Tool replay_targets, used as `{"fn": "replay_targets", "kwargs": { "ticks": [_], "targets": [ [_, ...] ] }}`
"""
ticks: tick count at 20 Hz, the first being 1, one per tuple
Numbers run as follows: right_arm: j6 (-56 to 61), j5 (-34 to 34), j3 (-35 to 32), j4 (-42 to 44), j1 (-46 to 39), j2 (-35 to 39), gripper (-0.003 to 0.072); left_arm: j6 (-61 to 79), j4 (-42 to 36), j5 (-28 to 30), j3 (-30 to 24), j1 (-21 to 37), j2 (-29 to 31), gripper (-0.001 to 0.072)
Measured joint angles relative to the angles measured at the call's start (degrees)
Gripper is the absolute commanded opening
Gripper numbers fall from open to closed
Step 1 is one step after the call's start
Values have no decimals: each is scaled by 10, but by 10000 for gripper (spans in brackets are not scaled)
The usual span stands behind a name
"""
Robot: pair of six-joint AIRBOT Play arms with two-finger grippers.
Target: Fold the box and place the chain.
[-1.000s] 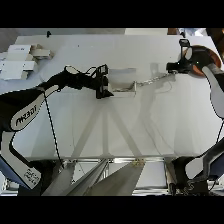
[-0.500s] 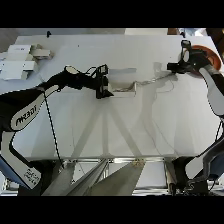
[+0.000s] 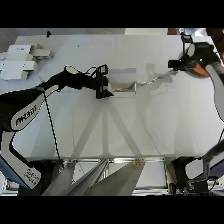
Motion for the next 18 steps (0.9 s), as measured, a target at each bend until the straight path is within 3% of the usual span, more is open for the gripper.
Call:
{"fn": "replay_targets", "kwargs": {
  "ticks": [8, 13, 14, 16, 18],
  "targets": [
    [-156, 165, 0, 63, 56, 69, 14, 0, 0, 0, 0, 0, 0, 395],
    [-195, 197, 0, 134, 97, 76, 15, 0, 0, 0, 0, 0, 0, 395],
    [-198, 199, 0, 137, 101, 76, 33, 0, 0, 0, 0, 0, 0, 395],
    [-199, 198, 0, 147, 99, 77, 275, 0, 0, 0, 0, 0, 0, 395],
    [-194, 192, 0, 150, 86, 77, 314, 0, 0, 0, 0, 0, 0, 395]
  ]
}}
